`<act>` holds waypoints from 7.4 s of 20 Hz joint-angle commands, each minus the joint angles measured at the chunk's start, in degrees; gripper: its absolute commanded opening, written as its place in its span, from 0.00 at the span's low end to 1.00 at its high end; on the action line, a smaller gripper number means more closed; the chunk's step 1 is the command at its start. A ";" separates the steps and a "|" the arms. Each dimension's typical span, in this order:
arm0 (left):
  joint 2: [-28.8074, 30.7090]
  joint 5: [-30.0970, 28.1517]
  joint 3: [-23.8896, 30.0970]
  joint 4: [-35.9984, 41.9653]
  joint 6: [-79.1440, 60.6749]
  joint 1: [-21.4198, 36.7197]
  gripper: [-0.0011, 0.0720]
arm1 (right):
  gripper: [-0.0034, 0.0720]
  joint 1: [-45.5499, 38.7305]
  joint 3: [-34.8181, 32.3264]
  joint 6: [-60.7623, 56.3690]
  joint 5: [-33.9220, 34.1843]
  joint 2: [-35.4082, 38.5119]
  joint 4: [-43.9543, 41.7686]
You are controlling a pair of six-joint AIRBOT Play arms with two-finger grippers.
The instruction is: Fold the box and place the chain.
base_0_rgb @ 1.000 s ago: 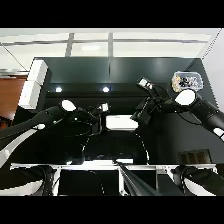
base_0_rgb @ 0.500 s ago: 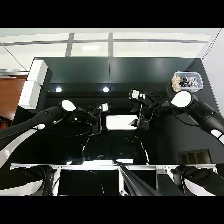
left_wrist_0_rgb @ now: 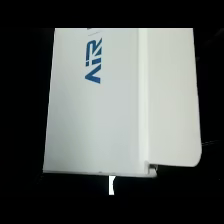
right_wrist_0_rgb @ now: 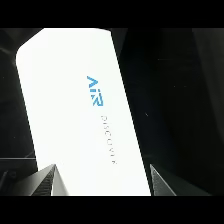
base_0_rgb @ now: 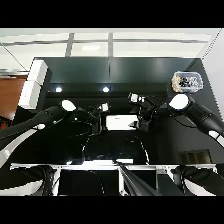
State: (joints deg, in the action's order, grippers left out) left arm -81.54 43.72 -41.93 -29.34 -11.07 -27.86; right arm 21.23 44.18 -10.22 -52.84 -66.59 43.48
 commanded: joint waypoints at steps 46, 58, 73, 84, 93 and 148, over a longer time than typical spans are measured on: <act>-0.04 0.00 0.04 -0.02 -0.02 0.00 0.51 | 0.37 0.00 -2.93 -1.79 -2.21 -0.11 -1.33; -0.04 0.00 0.04 -0.02 -0.02 0.00 0.51 | 0.06 -7.69 -1.51 -35.30 -9.84 5.66 -1.77; -0.04 -0.04 0.04 -0.17 -0.02 0.00 0.51 | 0.06 -7.89 -11.82 -47.65 0.66 -0.70 -18.64; -0.04 -0.04 0.04 -0.15 -0.02 0.00 0.51 | 0.06 -7.89 -11.80 -49.59 1.44 -0.83 -14.45; 0.63 -0.11 -0.02 -0.04 1.46 0.26 0.67 | 0.06 -13.64 -4.94 -49.66 -9.62 3.52 -15.61; -5.77 0.76 -19.71 -27.96 39.54 -16.48 0.34 | 0.06 -41.13 -1.42 -51.04 -17.66 17.55 -12.74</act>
State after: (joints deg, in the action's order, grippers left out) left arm -89.12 43.88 -61.23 -52.18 20.16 -45.23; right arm -19.88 42.78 -61.25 -70.48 -49.06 30.74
